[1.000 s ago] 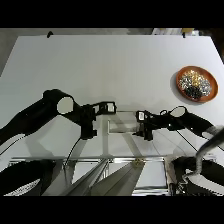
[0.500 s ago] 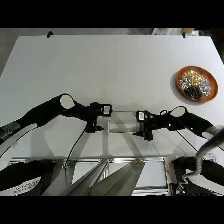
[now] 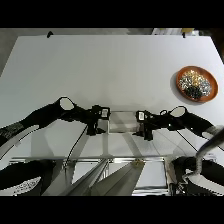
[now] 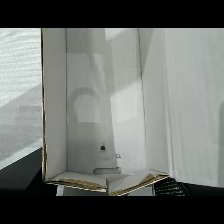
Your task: Fold the box and place the chain.
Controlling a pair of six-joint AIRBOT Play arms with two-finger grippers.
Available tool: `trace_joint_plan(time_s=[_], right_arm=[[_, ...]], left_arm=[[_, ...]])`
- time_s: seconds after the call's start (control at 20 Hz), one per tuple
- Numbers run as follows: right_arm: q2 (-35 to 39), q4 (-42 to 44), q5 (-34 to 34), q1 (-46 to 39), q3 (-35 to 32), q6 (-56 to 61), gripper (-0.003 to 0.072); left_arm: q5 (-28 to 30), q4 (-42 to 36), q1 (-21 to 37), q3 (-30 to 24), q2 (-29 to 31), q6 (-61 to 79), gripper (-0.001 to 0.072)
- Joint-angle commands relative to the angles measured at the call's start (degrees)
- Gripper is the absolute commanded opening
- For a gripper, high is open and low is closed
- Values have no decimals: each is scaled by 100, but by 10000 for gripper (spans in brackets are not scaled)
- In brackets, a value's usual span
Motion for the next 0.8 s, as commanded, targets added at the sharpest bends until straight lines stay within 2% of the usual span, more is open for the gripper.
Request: trace_joint_plan(time_s=[0.0,0.3,0.5,0.75], right_arm=[[4,2,2,-2,-2,0,399],[4,2,2,-2,-2,0,399],[4,2,2,-2,-2,0,399],[4,2,2,-2,-2,0,399]], left_arm=[[92,-140,-111,-44,-9,63,694],[227,-306,-179,-74,-15,-358,695],[365,-306,-181,-341,-15,-271,695],[396,-308,-225,-376,-13,-249,695]])
